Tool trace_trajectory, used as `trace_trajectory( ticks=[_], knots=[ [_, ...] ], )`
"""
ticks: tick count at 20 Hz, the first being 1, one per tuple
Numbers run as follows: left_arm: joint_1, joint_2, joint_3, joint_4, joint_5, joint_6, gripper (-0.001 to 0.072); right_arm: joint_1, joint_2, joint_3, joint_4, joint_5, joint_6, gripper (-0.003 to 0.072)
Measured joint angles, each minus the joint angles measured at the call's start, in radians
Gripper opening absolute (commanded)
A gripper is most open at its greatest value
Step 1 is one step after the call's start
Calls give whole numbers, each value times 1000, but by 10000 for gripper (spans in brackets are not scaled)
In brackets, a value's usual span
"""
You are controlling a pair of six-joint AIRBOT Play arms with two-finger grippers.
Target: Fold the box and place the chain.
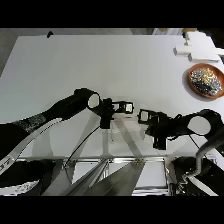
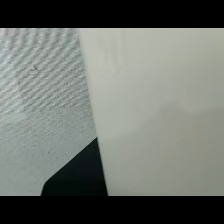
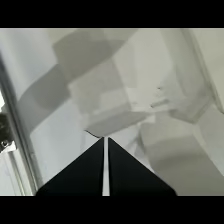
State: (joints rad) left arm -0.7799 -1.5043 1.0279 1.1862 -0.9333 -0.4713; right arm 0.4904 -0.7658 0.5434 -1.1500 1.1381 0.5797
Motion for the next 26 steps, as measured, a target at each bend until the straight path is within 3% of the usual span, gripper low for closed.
trace_trajectory(
  ticks=[1,2,9,15,19,26],
  knots=[
    [0,0,0,0,0,0,14,11,-10,-12,4,-12,-34,476],
    [0,0,0,-1,0,0,14,26,-16,-33,-3,-35,-67,622],
    [0,0,0,-3,-1,0,14,141,24,-228,-89,-320,-205,639],
    [0,0,0,-4,-2,0,14,190,24,-280,-120,-501,-240,639],
    [0,0,0,-4,-3,-1,14,127,23,-262,-102,-549,-268,640],
    [0,-1,0,-5,-3,-1,14,-2,21,-212,-2,-509,-365,640]
  ],
)
